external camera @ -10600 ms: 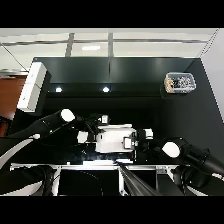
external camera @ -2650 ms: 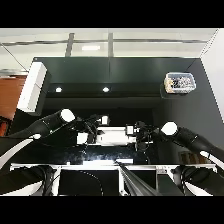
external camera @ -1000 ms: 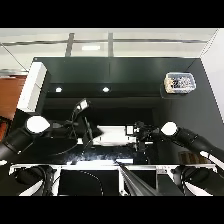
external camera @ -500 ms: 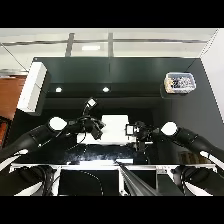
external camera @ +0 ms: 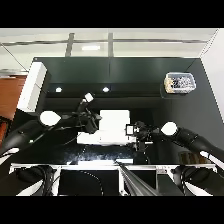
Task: Fold the box and place the chain.
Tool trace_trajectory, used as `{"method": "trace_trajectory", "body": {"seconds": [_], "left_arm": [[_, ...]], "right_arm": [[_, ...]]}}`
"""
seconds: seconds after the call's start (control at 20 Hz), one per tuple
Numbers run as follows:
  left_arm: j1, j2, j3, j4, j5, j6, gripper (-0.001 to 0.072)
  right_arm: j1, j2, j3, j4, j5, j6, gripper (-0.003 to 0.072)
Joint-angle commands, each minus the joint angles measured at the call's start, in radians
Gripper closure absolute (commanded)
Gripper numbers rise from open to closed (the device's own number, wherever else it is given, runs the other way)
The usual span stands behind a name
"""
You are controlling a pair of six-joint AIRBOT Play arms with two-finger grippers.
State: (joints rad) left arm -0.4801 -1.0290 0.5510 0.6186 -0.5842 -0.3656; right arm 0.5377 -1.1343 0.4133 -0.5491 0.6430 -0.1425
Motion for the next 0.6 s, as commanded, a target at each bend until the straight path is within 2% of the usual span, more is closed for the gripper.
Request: {"method": "trace_trajectory", "body": {"seconds": [0.0,0.1,0.15,0.2,0.25,0.35,0.5,0.55], "left_arm": [[0.129,0.131,0.012,0.177,-0.211,-0.005,0.0686],[0.192,0.171,0.012,0.23,-0.379,-0.004,0.0656],[0.201,0.173,0.011,0.277,-0.459,-0.004,0.0373],[0.198,0.169,0.004,0.322,-0.509,-0.005,0.0025],[0.191,0.169,-0.012,0.34,-0.521,-0.004,-0.0001],[0.156,0.166,-0.055,0.341,-0.497,0.029,0.0],[0.064,0.158,-0.124,0.342,-0.362,0.151,0.0001],[0.028,0.154,-0.141,0.342,-0.306,0.192,0.0001]], "right_arm": [[0.0,-0.001,0.0,0.0,0.0,0.0,0.0255],[0.0,-0.001,0.0,0.0,0.0,0.0,0.0256],[0.0,-0.001,0.0,0.0,0.001,-0.001,0.0255],[0.0,-0.001,0.0,-0.001,0.001,-0.001,0.0255],[0.0,-0.001,0.0,-0.001,0.001,0.0,0.0255],[0.0,-0.001,0.0,-0.002,0.002,-0.001,0.0256],[0.0,-0.001,0.0,-0.002,0.003,-0.001,0.0257],[0.0,-0.001,0.0,-0.002,0.004,-0.001,0.0324]]}}
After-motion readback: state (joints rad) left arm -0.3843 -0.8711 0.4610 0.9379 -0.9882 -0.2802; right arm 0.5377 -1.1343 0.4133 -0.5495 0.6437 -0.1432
